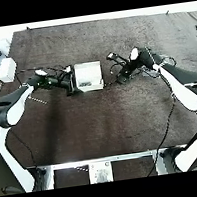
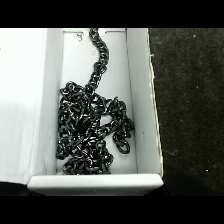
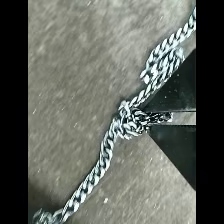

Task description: Fold the box and place the chain.

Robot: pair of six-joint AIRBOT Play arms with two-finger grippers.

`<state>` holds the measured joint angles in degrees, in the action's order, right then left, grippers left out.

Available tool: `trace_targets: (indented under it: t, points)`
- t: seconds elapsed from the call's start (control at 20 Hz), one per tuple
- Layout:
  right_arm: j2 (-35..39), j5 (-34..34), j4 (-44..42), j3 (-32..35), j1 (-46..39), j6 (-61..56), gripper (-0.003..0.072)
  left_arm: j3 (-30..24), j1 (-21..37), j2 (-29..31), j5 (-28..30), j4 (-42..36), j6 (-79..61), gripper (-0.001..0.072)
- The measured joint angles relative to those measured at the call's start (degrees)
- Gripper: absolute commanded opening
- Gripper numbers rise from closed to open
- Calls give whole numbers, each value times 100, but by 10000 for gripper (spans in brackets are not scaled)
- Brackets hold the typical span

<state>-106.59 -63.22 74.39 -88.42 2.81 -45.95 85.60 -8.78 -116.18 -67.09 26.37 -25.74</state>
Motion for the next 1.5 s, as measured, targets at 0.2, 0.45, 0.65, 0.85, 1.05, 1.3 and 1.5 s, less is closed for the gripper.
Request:
trace_targets:
  t: [0.2, 0.45, 0.65, 0.85, 1.05, 1.3, 1.5]
  points:
    - [577, 85, -70, -13, 168, 9, -29, 0, 0, 0, 2, -2, 0, 204]
    - [1613, 826, -214, -35, 544, 11, -30, 0, 2, 0, 2, 0, 0, 204]
    - [2028, 1421, -273, -245, 990, -57, -30, 0, 0, 0, 2, -2, 0, 204]
    - [2140, 1821, -289, -450, 1453, -251, -31, 0, 0, 0, 2, -4, 0, 204]
    - [2107, 2061, -306, -522, 1781, -511, -31, 0, 0, 0, 0, -7, 0, 203]
    - [1727, 2096, -710, -544, 1969, -684, -30, 0, 0, 0, 2, -7, 0, 204]
    - [1392, 1895, -859, -544, 2057, -798, 45, 0, 0, 0, 2, -7, 2, 204]
